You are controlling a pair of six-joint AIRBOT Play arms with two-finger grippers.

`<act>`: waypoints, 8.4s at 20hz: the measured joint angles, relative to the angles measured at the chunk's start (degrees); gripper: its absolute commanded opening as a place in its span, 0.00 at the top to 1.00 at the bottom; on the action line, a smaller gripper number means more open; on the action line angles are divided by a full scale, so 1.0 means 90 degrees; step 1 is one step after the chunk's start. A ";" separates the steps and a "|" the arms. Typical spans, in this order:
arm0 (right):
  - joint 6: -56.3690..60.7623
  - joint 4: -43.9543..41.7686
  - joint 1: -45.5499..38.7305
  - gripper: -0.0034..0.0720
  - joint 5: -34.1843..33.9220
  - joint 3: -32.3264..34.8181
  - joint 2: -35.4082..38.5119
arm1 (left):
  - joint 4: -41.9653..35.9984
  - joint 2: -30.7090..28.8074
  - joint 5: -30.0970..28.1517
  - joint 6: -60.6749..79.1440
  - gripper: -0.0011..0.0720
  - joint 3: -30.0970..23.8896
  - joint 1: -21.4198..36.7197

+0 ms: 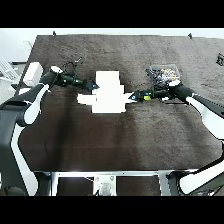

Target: Fold the box and place the chain.

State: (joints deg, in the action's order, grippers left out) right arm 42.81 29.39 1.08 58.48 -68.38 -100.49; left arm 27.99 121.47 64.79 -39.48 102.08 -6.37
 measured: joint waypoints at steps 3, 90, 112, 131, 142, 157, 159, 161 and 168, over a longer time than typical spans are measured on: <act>-0.0032 0.0000 0.0000 0.95 0.0000 0.0000 0.0000 | -0.0185 0.0180 0.0095 0.0066 0.27 0.0119 0.0000; -0.7453 -0.2191 0.0369 0.14 -0.1042 0.1831 0.1950 | -0.1452 0.0126 0.0811 0.6892 0.95 -0.1061 0.0070; -0.7609 0.0369 0.1656 0.14 -0.1654 0.1858 0.1353 | -0.1491 0.0126 0.0865 0.6887 0.95 -0.1064 0.0073; -0.7060 -0.0209 0.1253 0.14 -0.2652 0.1311 0.1401 | -0.1494 0.0129 0.0855 0.6887 0.95 -0.1064 0.0075; -0.7104 -0.0316 0.0865 0.13 -0.1418 0.0381 0.0753 | -0.1491 0.0129 0.0855 0.6892 0.95 -0.1064 0.0078; -0.7276 0.0002 0.0610 0.12 -0.0311 -0.0733 -0.0075 | -0.1489 0.0129 0.0860 0.6890 0.95 -0.1064 0.0078; -0.7276 0.0029 0.0590 0.12 -0.0175 -0.0843 -0.0177 | -0.1489 0.0129 0.0865 0.6890 0.95 -0.1064 0.0078; -0.7274 0.0080 0.0588 0.12 -0.0068 -0.0957 -0.0296 | -0.1489 0.0129 0.0867 0.6892 0.95 -0.1064 0.0078; -0.7150 0.0129 0.0544 0.12 0.0338 -0.1287 -0.0678 | -0.1489 0.0129 0.0867 0.6890 0.95 -0.1064 0.0080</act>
State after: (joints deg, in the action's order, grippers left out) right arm -21.54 30.55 5.98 61.52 -79.96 -106.59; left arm 14.59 122.63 72.60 22.52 92.51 -5.65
